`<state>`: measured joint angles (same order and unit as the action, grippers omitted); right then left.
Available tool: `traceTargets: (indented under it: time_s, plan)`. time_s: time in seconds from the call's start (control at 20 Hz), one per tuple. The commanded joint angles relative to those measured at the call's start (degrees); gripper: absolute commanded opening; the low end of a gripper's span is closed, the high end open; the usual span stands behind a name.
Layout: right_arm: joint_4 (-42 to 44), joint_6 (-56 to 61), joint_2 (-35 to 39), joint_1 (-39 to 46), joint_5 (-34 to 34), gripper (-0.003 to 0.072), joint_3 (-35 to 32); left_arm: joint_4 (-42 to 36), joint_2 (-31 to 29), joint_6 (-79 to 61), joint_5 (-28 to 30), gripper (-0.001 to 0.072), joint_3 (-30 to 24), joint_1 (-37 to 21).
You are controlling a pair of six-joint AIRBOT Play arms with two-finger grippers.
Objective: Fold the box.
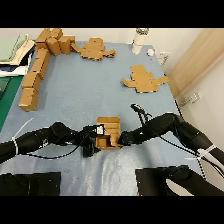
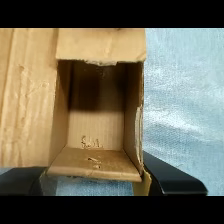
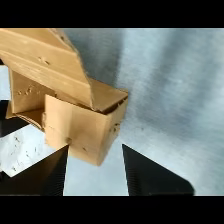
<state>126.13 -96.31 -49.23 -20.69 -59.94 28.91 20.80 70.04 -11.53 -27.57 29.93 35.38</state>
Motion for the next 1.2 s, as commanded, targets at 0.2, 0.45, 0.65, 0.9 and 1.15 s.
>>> traceTargets:
  time_s: [0.2, 0.45, 0.65, 0.9, 1.15]
  plan:
    - [-15.0, 21.4, -3.8, -12.3, 7.4, 0.047, 4.4, 0.0, 0.0, 0.0, 0.0, 0.0608, 0.0, 0.0]
    - [-33.4, 44.6, -10.0, -22.8, 0.8, 0.0469, 12.2, 0.0, 0.0, 0.0, 0.0, 0.0608, 0.0, 0.0]
    - [-38.7, 54.7, -17.1, -28.9, -5.5, 0.0469, 17.9, 0.0, 0.0, 0.0, 0.0, 0.0608, 0.0, 0.0]
    - [-40.4, 59.1, -24.2, -31.2, -7.3, 0.0468, 23.3, 0.0, 0.0, 0.0, 0.0, 0.0608, 0.0, 0.0]
    - [-41.0, 60.9, -26.1, -31.2, -11.1, 0.0432, 24.2, 0.0, 0.0, 0.0, 0.0, 0.0608, 0.0, 0.0]
